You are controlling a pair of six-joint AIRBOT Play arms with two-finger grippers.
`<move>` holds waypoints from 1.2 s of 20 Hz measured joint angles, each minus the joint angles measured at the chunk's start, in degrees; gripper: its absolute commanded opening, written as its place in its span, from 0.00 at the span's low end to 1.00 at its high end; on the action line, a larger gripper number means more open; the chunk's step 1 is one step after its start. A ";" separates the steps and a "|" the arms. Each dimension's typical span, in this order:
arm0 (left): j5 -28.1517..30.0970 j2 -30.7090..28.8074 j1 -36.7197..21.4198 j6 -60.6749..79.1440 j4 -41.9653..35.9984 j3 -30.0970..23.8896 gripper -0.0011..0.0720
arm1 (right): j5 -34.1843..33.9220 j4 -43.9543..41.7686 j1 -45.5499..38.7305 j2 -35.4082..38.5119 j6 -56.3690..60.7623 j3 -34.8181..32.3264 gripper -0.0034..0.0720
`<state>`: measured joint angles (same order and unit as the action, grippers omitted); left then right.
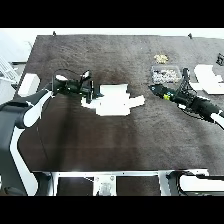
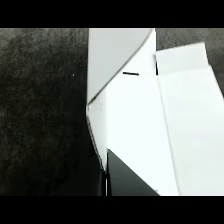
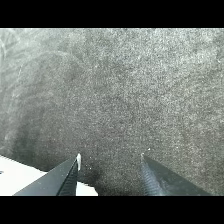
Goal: Fold the box and place the chain.
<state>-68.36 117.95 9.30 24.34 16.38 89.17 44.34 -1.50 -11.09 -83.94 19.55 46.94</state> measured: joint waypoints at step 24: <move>1.86 -0.35 0.02 3.13 -0.61 -1.33 0.04 | 4.17 15.39 12.79 13.46 -26.95 -7.78 0.96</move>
<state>-66.50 117.60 9.32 27.46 15.77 87.83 48.51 13.89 1.69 -70.48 -7.40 39.16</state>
